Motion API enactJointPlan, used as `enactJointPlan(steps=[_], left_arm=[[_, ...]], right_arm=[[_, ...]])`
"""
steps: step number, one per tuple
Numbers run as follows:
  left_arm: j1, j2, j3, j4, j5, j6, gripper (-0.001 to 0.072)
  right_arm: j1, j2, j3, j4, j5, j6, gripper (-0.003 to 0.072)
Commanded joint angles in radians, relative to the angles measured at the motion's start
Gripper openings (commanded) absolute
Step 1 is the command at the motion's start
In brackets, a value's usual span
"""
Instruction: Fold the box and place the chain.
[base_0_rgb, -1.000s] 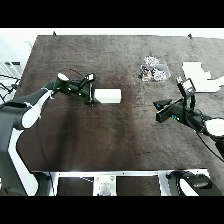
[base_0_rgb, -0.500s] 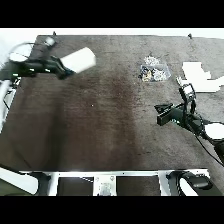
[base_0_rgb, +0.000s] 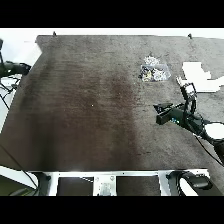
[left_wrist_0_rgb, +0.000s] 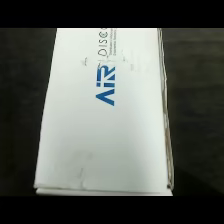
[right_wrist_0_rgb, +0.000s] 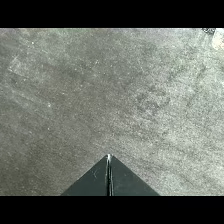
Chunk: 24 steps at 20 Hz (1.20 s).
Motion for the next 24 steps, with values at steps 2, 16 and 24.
enactJointPlan(steps=[2, 16, 24], left_arm=[[0.035, -0.093, 0.002, 0.009, 0.115, -0.003, 0.0016], [0.035, -0.22, 0.008, -0.051, 0.199, 0.105, 0.0018], [0.035, -0.209, 0.009, -0.084, 0.22, 0.111, 0.072]], right_arm=[[0.0, 0.0, 0.0, 0.008, 0.0, 0.0, 0.0012], [0.0, 0.0, 0.0, 0.053, 0.0, 0.0, 0.0012], [0.0, 0.0, 0.0, 0.071, 0.0, 0.0, 0.003]])
